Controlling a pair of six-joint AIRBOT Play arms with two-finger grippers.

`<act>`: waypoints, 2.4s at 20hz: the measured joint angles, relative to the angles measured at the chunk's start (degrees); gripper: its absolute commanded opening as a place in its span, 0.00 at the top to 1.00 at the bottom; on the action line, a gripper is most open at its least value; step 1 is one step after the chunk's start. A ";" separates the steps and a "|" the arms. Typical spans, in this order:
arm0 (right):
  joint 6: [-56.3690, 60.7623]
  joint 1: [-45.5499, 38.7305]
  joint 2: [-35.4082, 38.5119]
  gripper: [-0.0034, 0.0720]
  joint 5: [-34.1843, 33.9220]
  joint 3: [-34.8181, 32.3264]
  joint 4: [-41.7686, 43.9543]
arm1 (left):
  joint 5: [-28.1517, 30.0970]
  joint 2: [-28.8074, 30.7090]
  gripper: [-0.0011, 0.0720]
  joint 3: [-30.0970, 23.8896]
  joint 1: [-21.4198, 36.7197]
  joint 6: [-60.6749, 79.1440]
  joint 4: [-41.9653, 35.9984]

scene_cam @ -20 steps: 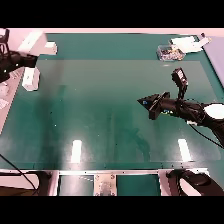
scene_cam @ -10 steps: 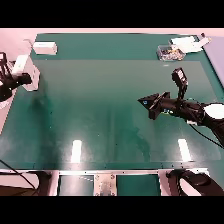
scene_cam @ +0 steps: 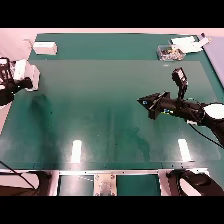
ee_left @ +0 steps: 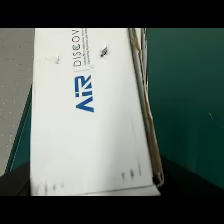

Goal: Fold the box and place the chain.

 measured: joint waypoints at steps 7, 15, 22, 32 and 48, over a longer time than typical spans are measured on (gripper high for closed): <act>0.00 0.00 0.00 0.49 0.00 0.00 0.00 | -4.22 7.39 0.00 0.68 0.02 2.95 -0.17; 0.00 0.00 -0.02 0.39 0.11 0.00 0.11 | -11.67 13.09 0.00 -0.57 0.15 -1.20 0.33; 0.33 0.00 0.17 0.64 0.24 0.00 0.24 | -21.22 13.11 0.77 -1.16 0.26 -2.27 -1.38; 1.79 0.02 8.98 0.94 -4.48 -3.54 -1.49 | -46.62 19.32 0.96 -13.68 0.04 18.53 -20.17; 1.51 0.02 20.13 0.94 -20.20 -23.32 -2.75 | -51.08 29.38 0.95 -44.09 0.09 52.22 -40.15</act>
